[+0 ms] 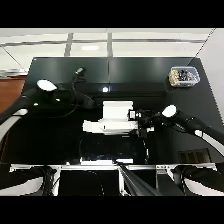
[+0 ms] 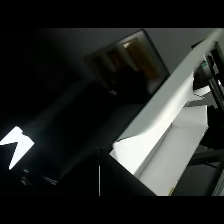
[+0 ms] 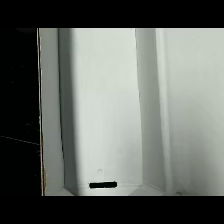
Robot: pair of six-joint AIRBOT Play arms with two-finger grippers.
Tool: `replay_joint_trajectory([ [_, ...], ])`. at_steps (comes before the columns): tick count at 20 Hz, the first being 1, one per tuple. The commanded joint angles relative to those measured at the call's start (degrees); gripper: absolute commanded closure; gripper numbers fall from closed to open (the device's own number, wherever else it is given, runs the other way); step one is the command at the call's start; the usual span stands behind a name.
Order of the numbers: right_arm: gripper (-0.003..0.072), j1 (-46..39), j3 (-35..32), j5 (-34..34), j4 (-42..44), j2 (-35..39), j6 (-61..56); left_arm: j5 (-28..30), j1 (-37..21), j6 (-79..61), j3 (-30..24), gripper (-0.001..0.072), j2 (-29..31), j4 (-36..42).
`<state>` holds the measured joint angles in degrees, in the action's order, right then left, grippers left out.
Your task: Fold the box and place the chain.
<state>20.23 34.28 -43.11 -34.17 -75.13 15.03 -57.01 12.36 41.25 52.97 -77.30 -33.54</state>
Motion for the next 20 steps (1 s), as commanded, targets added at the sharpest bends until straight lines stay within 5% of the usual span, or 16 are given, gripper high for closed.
replay_joint_trajectory([
  [1, 0.0551, 0.00, 0.02, 0.02, 0.02, -0.04, -0.02, -3.08, -5.18, 3.56, -2.10, 0.0686, 9.73, -7.30],
  [8, 0.0551, 0.00, 0.02, 0.02, 0.02, -0.04, -0.02, -0.33, -4.98, -2.14, -16.59, 0.0684, 28.50, -20.46],
  [13, 0.0551, 0.00, 0.02, 0.02, 0.02, -0.04, -0.02, 0.24, 1.66, -34.82, -19.28, 0.0676, 28.28, -20.48],
  [14, 0.0551, 0.00, 0.02, 0.02, 0.02, -0.04, -0.02, 1.64, 2.95, -41.00, -19.26, 0.0567, 26.88, -19.37],
  [16, 0.0551, 0.00, 0.02, 0.02, 0.02, -0.04, -0.02, 5.46, 5.11, -48.02, -19.19, -0.0011, 22.12, -14.12],
  [20, 0.0551, 0.00, 0.02, 0.02, 0.02, -0.04, -0.02, 7.65, 10.91, -54.82, -16.11, -0.0011, 12.13, -9.88],
])
